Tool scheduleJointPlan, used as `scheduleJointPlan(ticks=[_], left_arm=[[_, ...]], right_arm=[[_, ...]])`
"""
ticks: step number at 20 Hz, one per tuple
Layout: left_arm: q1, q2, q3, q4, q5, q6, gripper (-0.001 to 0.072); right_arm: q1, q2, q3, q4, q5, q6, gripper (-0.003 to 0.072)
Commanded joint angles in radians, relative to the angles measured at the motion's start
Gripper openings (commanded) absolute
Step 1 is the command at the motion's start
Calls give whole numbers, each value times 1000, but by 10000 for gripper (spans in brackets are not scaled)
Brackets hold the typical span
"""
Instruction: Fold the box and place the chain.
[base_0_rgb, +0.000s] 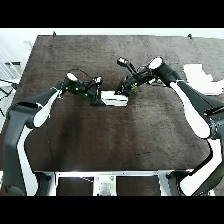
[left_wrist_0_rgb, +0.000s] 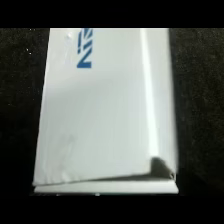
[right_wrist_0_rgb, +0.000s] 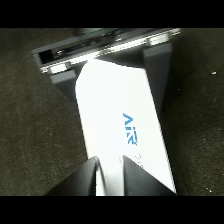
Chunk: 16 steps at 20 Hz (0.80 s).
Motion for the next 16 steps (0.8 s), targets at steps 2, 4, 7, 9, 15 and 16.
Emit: scheduleJointPlan(ticks=[2, 4, 7, 9, 15, 16], left_arm=[[0, 0, 0, 0, 0, 0, 457], [0, 0, 0, 0, 0, 0, 457], [0, 0, 0, 0, 0, 0, 457], [0, 0, 0, 0, 0, 0, 457], [0, 0, 0, 0, 0, 0, 457], [0, 0, 0, 0, 0, 0, 457]], right_arm=[[3, -1, -18, -2, 10, 1, 147], [3, -1, -18, -2, 2, 2, 147], [2, -1, -18, -2, -4, 2, 139], [3, -1, -22, -2, -3, 2, 139], [10, -1, -103, 0, 0, 1, 139], [12, -1, -123, 3, 0, 1, 140]])
